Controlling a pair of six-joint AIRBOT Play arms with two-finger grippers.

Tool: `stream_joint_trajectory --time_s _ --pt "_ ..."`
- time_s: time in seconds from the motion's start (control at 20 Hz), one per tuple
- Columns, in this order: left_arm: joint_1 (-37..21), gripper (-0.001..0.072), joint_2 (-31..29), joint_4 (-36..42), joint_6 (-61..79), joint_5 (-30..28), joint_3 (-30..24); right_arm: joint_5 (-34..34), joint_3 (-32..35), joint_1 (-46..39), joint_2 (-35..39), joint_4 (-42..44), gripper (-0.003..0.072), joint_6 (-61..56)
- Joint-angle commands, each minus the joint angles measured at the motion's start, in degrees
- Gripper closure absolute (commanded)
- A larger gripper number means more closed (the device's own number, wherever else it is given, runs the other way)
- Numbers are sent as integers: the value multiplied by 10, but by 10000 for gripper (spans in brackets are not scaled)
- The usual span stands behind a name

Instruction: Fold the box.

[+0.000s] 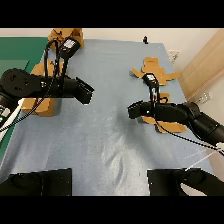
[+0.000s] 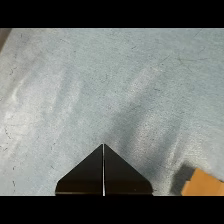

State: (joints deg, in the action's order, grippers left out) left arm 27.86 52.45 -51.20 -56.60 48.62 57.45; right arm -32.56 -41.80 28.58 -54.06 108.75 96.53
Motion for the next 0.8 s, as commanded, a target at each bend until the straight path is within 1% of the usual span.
stream_joint_trajectory --time_s 0.0,0.4,0.45,0.5,0.55,0.6,0.65,0.7,0.75 --pt "0 692 0 0 0 0 0 0 0 0 0 1 681 0" --pt "0 692 0 0 0 0 0 1 0 0 0 2 681 0" --pt "0 692 0 0 0 0 0 -2 0 0 0 15 680 -7" --pt "0 692 0 0 0 0 0 -26 0 0 2 51 680 -46" --pt "0 691 0 0 0 0 0 -36 -2 0 5 87 657 -85" --pt "0 692 0 0 0 0 0 -59 -12 -2 9 107 449 -119" --pt "0 691 0 1 0 0 0 -106 -37 -12 18 111 186 -143" --pt "0 692 0 5 0 -1 0 -170 -74 -31 31 104 145 -146" --pt "0 692 0 4 0 -3 0 -232 -115 -57 45 83 151 -145"
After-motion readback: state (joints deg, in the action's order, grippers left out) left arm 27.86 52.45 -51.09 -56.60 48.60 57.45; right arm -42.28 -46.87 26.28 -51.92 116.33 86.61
